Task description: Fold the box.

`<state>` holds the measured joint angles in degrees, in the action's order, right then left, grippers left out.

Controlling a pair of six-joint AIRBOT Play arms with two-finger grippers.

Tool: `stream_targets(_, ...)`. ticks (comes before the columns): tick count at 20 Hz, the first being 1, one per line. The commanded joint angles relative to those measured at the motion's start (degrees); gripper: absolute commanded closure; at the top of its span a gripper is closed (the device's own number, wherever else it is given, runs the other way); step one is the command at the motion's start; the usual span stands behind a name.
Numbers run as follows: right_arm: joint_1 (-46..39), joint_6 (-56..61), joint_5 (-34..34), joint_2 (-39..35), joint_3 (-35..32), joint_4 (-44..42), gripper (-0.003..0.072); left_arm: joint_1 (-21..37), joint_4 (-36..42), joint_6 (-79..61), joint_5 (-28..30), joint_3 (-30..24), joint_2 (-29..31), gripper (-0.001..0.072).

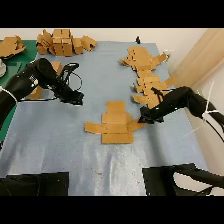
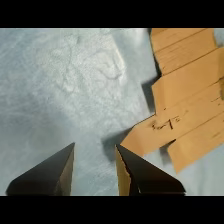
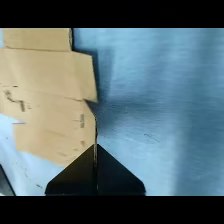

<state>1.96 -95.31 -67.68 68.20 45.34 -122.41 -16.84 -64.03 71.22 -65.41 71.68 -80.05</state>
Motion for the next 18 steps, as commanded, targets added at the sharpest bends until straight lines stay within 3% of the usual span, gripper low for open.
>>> stream_targets(1, 9.0, 7.1, 9.4, -0.2, -4.0, 3.0, 0.0651, 2.3, 1.9, -2.4, -1.5, -2.8, 0.0, 0.0321)
stream_targets(2, 9.9, 8.0, 9.8, 0.3, -4.1, 3.5, 0.0481, 3.0, 2.9, -3.3, -1.5, -4.4, 0.1, 0.0321)
stream_targets(3, 10.2, 8.0, 9.9, 1.0, -4.1, 3.2, 0.0394, 3.7, 4.2, -4.5, -1.5, -5.8, 0.1, 0.0321)
stream_targets(5, 10.2, 8.0, 10.0, 2.1, -4.1, 3.2, 0.0396, 4.7, 7.0, -7.0, -1.6, -7.5, 0.0, 0.032)
stream_targets(9, 10.3, 6.7, 12.9, 3.5, -4.1, 0.5, 0.049, 6.7, 12.0, -12.0, -1.5, -8.2, 0.0, 0.032)
stream_targets(10, 10.3, 4.4, 13.3, 3.8, -4.1, -1.9, 0.0559, 7.2, 13.5, -13.0, -1.5, -8.2, 0.0, 0.032)
stream_targets(11, 10.3, 1.5, 13.2, 4.0, -4.0, -4.0, 0.068, 7.7, 15.0, -14.1, -1.5, -8.2, 0.0, 0.032)
stream_targets(16, 13.8, -13.0, 10.6, 0.8, -4.5, -9.2, 0.0684, 9.1, 18.7, -17.9, -2.1, -8.2, -1.2, 0.032)
stream_targets(18, 15.8, -17.5, 13.0, -3.4, -7.6, -11.2, 0.0684, 9.5, 20.7, -19.0, -3.7, -8.2, -3.2, 0.032)
